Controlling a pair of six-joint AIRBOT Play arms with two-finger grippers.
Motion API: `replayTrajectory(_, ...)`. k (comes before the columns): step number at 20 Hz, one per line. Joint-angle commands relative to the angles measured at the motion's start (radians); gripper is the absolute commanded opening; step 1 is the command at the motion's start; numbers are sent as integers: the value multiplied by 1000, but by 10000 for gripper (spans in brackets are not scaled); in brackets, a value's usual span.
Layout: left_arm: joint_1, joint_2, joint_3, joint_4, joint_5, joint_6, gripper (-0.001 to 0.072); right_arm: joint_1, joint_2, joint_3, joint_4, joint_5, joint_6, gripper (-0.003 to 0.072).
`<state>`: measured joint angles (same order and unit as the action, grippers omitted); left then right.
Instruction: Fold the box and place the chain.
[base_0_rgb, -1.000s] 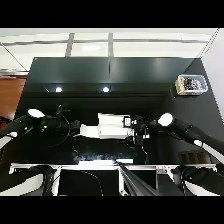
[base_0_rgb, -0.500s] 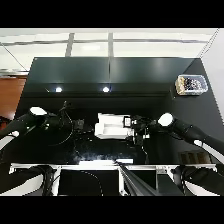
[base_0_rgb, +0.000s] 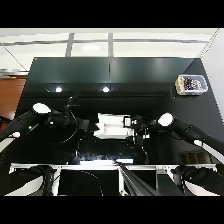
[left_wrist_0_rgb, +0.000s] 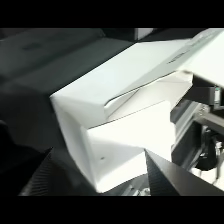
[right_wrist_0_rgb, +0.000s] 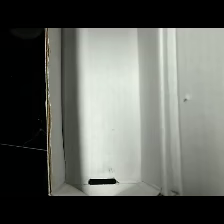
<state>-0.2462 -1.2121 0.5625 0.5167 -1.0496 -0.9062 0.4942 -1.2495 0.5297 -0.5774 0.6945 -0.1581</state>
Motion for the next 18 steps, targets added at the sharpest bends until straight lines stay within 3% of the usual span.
replayTrajectory(1, -97, 3, 51, 93, 68, -126, 614, 0, 0, 0, 0, 0, 0, 129)
replayTrajectory(2, -116, 3, 68, 127, 71, -174, 614, 0, 0, 0, 1, 0, 0, 129)
replayTrajectory(4, -148, 2, 97, 174, 77, -253, 472, 0, 0, 0, 1, 0, 1, 129)
replayTrajectory(12, -262, 2, 179, 462, 89, -549, 469, 0, 0, 0, 0, 0, 1, 129)
replayTrajectory(18, -343, -27, 192, 475, 146, -619, 468, 0, 0, 0, 0, 0, 1, 129)
